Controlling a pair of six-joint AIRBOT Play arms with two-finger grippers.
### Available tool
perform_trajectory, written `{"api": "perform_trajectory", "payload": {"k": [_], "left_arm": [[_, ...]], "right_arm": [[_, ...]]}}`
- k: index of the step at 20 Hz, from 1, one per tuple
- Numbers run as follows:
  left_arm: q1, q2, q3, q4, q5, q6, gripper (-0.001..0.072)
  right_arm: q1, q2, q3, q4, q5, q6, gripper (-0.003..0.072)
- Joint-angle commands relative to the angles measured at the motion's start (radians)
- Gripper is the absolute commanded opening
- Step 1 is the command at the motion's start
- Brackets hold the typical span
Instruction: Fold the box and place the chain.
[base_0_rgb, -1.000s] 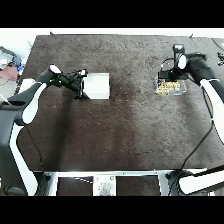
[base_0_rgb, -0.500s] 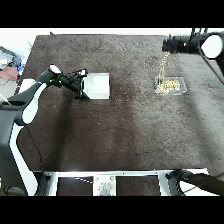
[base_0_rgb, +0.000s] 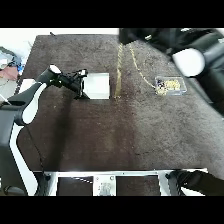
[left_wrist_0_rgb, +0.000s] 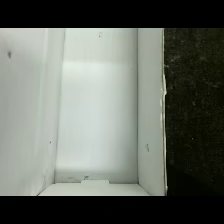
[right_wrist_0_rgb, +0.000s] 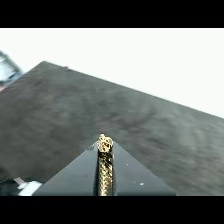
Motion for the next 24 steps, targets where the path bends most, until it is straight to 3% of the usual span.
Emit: {"api": "perform_trajectory", "payload": {"k": [1,4,12,24], "left_arm": [[-0.001,0.0,0.0,0.0,0.0,0.0,0.0465],[-0.001,0.0,0.0,0.0,0.0,0.0,0.0465],[-0.001,0.0,0.0,0.0,0.001,0.0,0.0465],[-0.001,0.0,0.0,0.0,0.0,0.0,0.0465]], "right_arm": [[0.058,-0.116,0.001,0.002,-0.093,-0.006,0.0009],[0.057,-0.195,0.001,0.008,-0.187,-0.006,0.0008],[0.052,-0.183,0.022,0.008,-0.596,-0.007,0.0008],[0.012,-0.186,0.039,0.011,-0.683,-0.008,0.0008]]}}
